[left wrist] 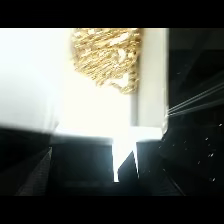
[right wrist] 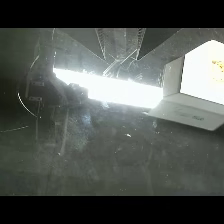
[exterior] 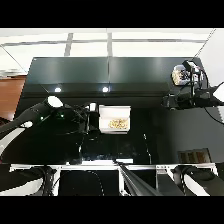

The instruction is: Fold the box and place the chain.

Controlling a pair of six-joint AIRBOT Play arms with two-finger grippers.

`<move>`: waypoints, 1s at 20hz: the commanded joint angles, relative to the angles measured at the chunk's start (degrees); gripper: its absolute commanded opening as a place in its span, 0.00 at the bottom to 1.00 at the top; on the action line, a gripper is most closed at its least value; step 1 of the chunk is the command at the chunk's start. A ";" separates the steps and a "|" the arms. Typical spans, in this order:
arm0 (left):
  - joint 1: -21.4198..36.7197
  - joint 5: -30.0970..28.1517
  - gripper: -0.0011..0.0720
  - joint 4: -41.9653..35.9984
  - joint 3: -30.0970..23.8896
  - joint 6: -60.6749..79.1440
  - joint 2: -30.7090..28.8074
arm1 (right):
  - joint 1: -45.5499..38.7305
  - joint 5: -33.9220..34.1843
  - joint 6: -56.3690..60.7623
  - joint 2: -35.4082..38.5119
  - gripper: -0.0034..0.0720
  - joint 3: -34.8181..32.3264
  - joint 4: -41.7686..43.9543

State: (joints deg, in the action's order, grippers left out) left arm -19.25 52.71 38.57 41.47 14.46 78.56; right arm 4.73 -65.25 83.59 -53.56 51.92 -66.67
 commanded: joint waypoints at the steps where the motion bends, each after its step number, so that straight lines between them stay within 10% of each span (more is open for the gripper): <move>1: -1.77 -0.70 0.99 -0.04 0.52 0.31 1.11 | -0.02 -0.02 0.00 -0.04 0.34 0.00 0.02; 9: -3.72 -2.21 0.97 -1.57 0.52 0.11 1.11 | -0.02 1.66 0.00 -0.07 0.34 0.00 0.00; 13: -4.33 -2.73 0.55 -1.53 0.52 0.13 1.11 | 0.94 4.96 0.00 -0.48 0.34 -0.26 0.37; 15: -4.33 -3.28 0.53 -1.55 0.52 0.13 1.11 | 3.10 8.98 0.11 -1.53 0.93 -1.09 0.70; 20: -4.33 -3.23 0.53 -1.53 0.52 0.13 1.09 | 12.33 25.20 -4.28 -13.16 0.93 -1.20 17.29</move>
State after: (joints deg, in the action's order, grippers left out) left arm -23.53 49.93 37.01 41.93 14.61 79.64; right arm 12.64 -49.45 82.67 -60.93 50.87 -59.16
